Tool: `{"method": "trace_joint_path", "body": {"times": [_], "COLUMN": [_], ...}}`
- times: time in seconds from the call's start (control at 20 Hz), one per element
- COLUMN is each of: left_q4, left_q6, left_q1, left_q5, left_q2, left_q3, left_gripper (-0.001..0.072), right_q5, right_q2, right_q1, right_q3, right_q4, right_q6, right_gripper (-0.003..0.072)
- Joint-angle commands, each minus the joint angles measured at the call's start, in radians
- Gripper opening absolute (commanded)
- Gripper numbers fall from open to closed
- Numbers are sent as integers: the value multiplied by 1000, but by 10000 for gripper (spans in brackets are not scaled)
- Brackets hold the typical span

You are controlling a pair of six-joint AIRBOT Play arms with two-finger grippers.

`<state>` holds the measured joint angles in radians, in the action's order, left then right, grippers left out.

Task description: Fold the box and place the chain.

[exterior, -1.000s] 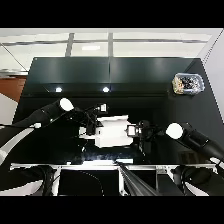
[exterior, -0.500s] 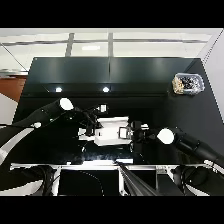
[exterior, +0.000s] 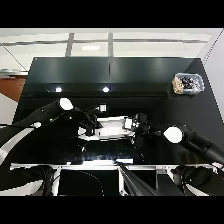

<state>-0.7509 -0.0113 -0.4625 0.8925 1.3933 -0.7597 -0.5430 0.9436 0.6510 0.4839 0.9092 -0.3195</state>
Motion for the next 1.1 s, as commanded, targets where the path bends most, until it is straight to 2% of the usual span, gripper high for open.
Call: {"method": "trace_joint_path", "body": {"times": [0.0,0.15,0.3,0.55,0.75,1.05], "left_q4": [0,0,-1,-85,-108,-109], "left_q6": [1,1,5,5,-64,-76], "left_q1": [0,0,0,-21,-47,-45], "left_q5": [2,1,1,-8,-54,-60], "left_q2": [-1,-1,-3,-3,-5,-5], "left_q3": [-1,-1,-1,-18,-30,-30], "left_gripper": [30,30,30,29,30,30], "right_q5": [10,-3,-43,-75,-114,-175], "right_q2": [-3,-3,25,68,122,171], "right_q1": [-32,-85,-113,-130,-130,-127], "right_q3": [1,1,1,1,1,1], "right_q4": [-38,-94,-226,-378,-385,-377], "right_q6": [-11,23,166,355,389,500], "right_gripper": [698,698,698,697,697,697]}}
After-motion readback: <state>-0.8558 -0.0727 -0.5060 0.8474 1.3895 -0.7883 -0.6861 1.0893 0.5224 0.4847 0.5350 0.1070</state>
